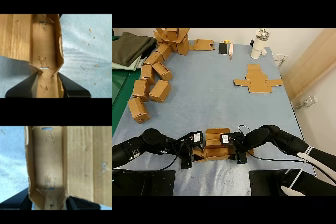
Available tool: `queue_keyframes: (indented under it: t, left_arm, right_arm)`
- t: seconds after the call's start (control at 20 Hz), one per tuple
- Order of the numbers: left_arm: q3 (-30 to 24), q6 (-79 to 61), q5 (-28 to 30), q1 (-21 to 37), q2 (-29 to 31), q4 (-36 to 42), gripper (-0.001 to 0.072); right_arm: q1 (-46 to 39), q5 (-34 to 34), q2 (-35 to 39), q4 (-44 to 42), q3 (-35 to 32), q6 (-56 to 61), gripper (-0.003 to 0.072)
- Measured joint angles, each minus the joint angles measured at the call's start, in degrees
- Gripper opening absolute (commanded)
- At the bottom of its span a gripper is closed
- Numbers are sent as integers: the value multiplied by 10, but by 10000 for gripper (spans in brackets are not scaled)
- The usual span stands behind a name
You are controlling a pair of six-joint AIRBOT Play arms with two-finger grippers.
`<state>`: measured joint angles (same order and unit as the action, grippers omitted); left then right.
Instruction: Fold the box.
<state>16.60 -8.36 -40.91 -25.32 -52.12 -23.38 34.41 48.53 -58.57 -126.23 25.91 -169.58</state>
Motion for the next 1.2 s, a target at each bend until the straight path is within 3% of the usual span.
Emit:
queue_keyframes:
  t: [0.05,0.1,0.35,0.4,0.6,0.65,0.9,0.95,1.0,1.05,1.2]
  left_arm:
    - [-1,0,1,0,0,0,353]
    - [-1,-1,2,0,0,1,233]
    - [-1,-14,10,-1,-3,11,214]
    - [-1,-17,14,-2,-4,17,150]
    - [-1,-38,29,-22,-13,54,145]
    - [-1,-42,35,-27,-16,64,103]
    - [-1,-56,60,-45,-29,97,108]
    - [-1,-56,64,-47,-30,102,134]
    - [-1,-58,66,-47,-31,105,286]
    - [-1,-58,68,-48,-31,109,483]
    - [-1,-60,67,-50,-32,116,511]
  right_arm:
    - [0,0,0,0,0,0,502]
    - [0,0,0,0,0,0,502]
    - [0,0,0,0,0,0,502]
    - [0,0,0,0,0,0,502]
    - [0,0,0,0,0,0,502]
    - [0,0,0,0,0,0,502]
    - [0,0,0,0,0,0,502]
    - [0,0,0,0,0,0,502]
    - [0,0,0,0,0,0,502]
    - [0,0,0,0,0,0,502]
    - [-1,0,0,0,0,1,502]
